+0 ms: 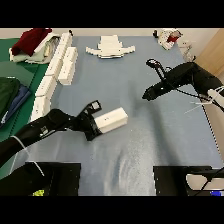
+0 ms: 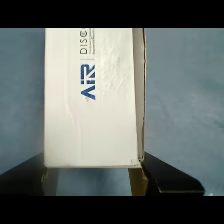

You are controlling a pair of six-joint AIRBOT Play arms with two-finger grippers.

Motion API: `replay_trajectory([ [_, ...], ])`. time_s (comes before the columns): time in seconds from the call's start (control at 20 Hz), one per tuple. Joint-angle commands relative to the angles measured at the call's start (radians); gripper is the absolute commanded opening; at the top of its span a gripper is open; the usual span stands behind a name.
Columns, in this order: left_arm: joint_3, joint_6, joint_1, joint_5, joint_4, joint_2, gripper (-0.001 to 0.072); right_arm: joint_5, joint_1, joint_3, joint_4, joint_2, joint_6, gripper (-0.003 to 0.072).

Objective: Fold the box.

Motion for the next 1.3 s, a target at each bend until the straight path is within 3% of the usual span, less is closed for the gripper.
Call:
replay_trajectory([
  [0.0, 0.001, -0.229, 0.182, 0.003, 0.149, 0.086, 0.0438, 0.000, 0.000, 0.001, 0.000, -0.001, 0.000, 0.0005],
  [0.25, 0.001, -0.443, 0.426, 0.022, 0.337, 0.099, 0.0438, 0.000, 0.000, 0.001, 0.000, -0.001, 0.000, 0.0004],
  [0.45, 0.001, -0.517, 0.532, 0.145, 0.360, 0.085, 0.0438, 0.000, 0.000, 0.001, 0.000, -0.001, 0.000, 0.0004],
  [0.65, 0.010, -0.518, 0.536, 0.241, 0.347, -0.015, 0.0438, 0.000, 0.000, 0.001, 0.000, -0.001, 0.000, 0.0005],
  [0.85, 0.088, -0.545, 0.536, 0.289, 0.345, -0.150, 0.0438, 0.000, 0.000, 0.001, 0.000, -0.001, 0.000, 0.0005],
  [1.25, 0.414, -0.571, 0.518, 0.312, 0.338, -0.433, 0.0438, 0.000, 0.000, 0.001, 0.000, -0.001, 0.000, 0.0004],
])
